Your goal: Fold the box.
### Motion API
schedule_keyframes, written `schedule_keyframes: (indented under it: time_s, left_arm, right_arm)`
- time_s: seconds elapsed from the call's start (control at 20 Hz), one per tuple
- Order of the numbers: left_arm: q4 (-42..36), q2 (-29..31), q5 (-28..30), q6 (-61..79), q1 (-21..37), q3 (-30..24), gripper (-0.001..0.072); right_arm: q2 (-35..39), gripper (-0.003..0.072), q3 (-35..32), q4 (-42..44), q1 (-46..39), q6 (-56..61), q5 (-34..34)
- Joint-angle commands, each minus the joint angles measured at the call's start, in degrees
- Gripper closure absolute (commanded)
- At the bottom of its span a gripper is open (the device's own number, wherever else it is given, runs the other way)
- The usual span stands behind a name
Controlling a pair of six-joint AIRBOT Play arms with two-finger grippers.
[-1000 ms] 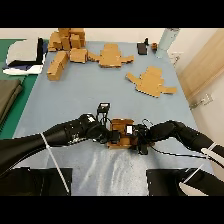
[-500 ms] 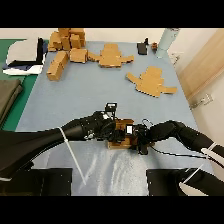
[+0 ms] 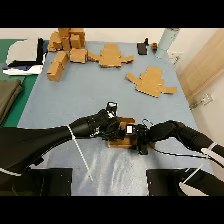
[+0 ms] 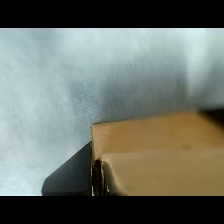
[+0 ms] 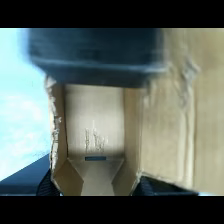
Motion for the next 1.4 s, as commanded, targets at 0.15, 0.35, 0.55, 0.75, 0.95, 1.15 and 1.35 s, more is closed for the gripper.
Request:
schedule_keyframes:
  time_s: [0.15,0.35,0.55,0.75,0.95,1.15,1.35]
  left_arm:
    - [-1.88,-0.13,0.28,-1.38,-0.07,0.15,0.0697]
    - [-3.37,-0.13,0.07,-1.2,-0.07,0.15,0.0694]
    - [-4.7,-0.13,-0.35,-1.11,-0.07,0.15,0.0275]
    - [-4.39,-0.11,-0.74,-1.09,-0.04,0.15,0.0275]
    - [-4.0,-0.07,-2.54,-0.85,0.15,0.17,0.0275]
    - [-4.28,0.22,-8.94,1.29,1.62,3.32,0.0275]
    - [-4.76,1.81,-15.96,5.22,4.92,9.22,0.0275]
  right_arm:
    - [0.0,0.0195,0.0,0.0,0.02,-0.11,0.09]
    - [0.0,0.0195,0.0,0.0,0.02,-0.11,0.09]
    - [0.0,0.0195,0.0,0.0,0.02,-0.11,0.09]
    - [0.0,0.0195,0.0,0.0,0.02,-0.11,0.09]
    - [0.0,0.0195,0.0,0.0,0.02,-0.11,0.09]
    - [0.0,0.0194,0.0,0.0,0.02,-0.11,0.09]
    - [0.0,0.0194,0.02,0.0,0.02,-0.11,0.09]
